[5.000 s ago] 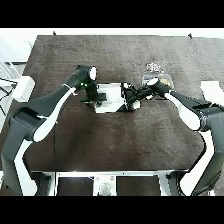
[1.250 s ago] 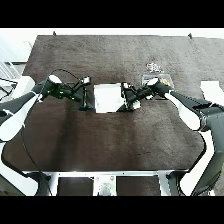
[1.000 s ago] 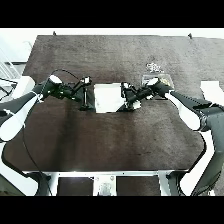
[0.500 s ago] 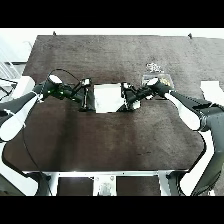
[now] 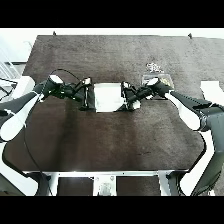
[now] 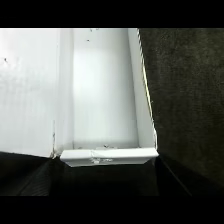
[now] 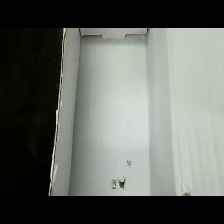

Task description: Fold the box and place the chain.

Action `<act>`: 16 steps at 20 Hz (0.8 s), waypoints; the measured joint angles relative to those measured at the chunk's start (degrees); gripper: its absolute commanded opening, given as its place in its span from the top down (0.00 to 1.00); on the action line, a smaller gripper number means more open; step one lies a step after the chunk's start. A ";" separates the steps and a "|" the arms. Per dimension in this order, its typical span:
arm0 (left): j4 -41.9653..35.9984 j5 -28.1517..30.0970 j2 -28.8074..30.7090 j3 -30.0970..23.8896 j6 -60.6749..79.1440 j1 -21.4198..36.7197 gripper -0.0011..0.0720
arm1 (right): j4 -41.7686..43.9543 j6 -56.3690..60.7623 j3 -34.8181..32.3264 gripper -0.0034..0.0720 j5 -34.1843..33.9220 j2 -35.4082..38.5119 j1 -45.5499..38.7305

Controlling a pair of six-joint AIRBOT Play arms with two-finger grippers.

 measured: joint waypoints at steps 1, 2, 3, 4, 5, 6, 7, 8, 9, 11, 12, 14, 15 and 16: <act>0.37 -0.24 -0.59 0.76 -0.11 -0.04 0.00 | 0.02 0.02 0.00 0.34 -0.07 0.00 0.00; 0.76 -0.79 -1.36 1.73 -0.28 -0.07 0.00 | 0.02 0.02 0.00 0.34 -0.09 0.00 0.00; 1.07 -1.29 -2.01 2.58 -0.42 -0.07 0.00 | 0.02 0.02 0.00 0.34 -0.09 0.00 0.00; 1.29 -1.60 -2.56 3.26 -0.42 -0.07 0.00 | 0.02 0.02 0.00 0.34 -0.07 0.00 0.00; 1.51 -1.79 -2.97 3.72 -0.39 -0.09 0.00 | 0.00 0.00 0.00 0.34 -0.07 0.00 0.00; 1.55 -1.86 -3.28 4.07 -0.35 -0.09 0.00 | 0.00 0.00 0.02 0.34 -0.04 0.00 0.00; 1.66 -1.86 -3.65 4.35 -0.13 -0.11 0.00 | 0.00 -0.02 0.02 0.34 -0.02 0.00 0.00; 1.70 -1.86 -4.02 4.59 0.13 -0.20 0.00 | 0.00 -0.04 0.02 0.34 0.00 0.00 0.00; 1.64 -1.79 -4.50 4.81 0.46 -0.33 0.00 | -0.04 -0.07 0.02 0.34 0.02 0.00 0.00; 1.40 -1.31 -5.49 5.11 0.90 -0.66 0.00 | -0.04 -0.09 0.02 0.34 0.07 0.00 0.00; 1.25 -1.16 -5.88 5.29 1.14 -0.83 0.00 | -0.07 -0.09 0.02 0.34 0.09 0.00 0.00; 1.03 -0.94 -6.32 5.75 1.60 -1.16 0.00 | -0.09 -0.11 0.02 0.34 0.13 0.00 0.00; 1.01 -0.83 -6.45 5.99 1.77 -1.38 0.00 | -0.11 -0.09 0.04 0.34 0.15 0.00 0.00; 0.92 -0.68 -6.56 6.23 1.99 -1.57 0.00 | -0.11 -0.09 0.04 0.34 0.17 0.00 0.00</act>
